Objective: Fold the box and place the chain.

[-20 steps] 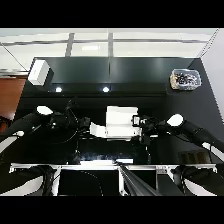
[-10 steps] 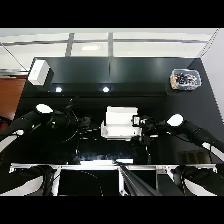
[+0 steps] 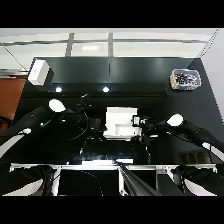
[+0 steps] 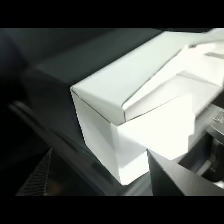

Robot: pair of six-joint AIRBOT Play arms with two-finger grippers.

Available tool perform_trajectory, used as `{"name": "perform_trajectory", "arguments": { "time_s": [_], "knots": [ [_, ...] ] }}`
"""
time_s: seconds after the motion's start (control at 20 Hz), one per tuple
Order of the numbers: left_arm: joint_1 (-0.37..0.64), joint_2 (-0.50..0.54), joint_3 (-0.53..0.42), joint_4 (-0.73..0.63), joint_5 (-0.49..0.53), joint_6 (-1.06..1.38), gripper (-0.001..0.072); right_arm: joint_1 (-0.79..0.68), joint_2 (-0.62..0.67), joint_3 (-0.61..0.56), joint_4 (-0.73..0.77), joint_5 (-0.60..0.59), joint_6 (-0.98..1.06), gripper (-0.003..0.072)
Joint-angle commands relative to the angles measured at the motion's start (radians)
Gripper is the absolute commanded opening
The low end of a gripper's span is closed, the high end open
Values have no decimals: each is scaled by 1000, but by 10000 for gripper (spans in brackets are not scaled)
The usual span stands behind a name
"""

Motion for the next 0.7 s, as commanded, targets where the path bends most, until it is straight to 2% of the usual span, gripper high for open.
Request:
{"name": "perform_trajectory", "arguments": {
  "time_s": [0.0, 0.1, 0.3, 0.65],
  "knots": [
    [-111, 0, 53, 125, 123, -195, 712, 0, 1, 1, 0, 0, 0, 473],
    [-142, 0, 74, 167, 146, -276, 711, 0, 1, 1, 0, 0, 0, 473],
    [-195, 0, 126, 393, 127, -603, 710, 0, 1, 1, 0, 0, 0, 473],
    [-332, -102, 239, 610, 26, -805, 700, 0, 1, 1, 0, 0, 0, 473]
  ]
}}
